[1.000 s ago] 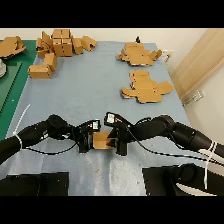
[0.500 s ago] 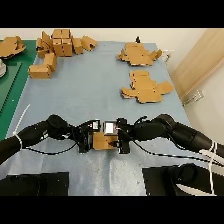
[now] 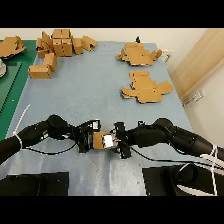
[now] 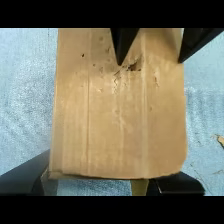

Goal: Fold the box.

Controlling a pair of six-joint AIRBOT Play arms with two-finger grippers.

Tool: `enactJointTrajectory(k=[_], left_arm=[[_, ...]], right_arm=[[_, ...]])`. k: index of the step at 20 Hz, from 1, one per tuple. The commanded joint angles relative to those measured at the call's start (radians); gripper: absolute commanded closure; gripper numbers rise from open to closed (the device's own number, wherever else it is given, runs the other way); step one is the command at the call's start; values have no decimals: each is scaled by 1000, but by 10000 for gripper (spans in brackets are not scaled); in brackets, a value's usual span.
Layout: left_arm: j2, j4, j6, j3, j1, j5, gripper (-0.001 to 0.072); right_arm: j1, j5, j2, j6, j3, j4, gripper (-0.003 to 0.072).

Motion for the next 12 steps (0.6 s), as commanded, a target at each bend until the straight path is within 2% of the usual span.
enactJointTrajectory(k=[1,3,5,12], left_arm=[[0,0,0,0,0,1,283],[0,0,0,0,0,1,283],[0,0,0,0,0,0,283],[0,0,0,0,0,0,283]], right_arm=[[37,166,21,-5,-68,-58,259],[63,280,23,-7,-85,-58,259],[80,338,23,-8,-85,-70,259],[84,329,22,-7,-85,-104,267]])
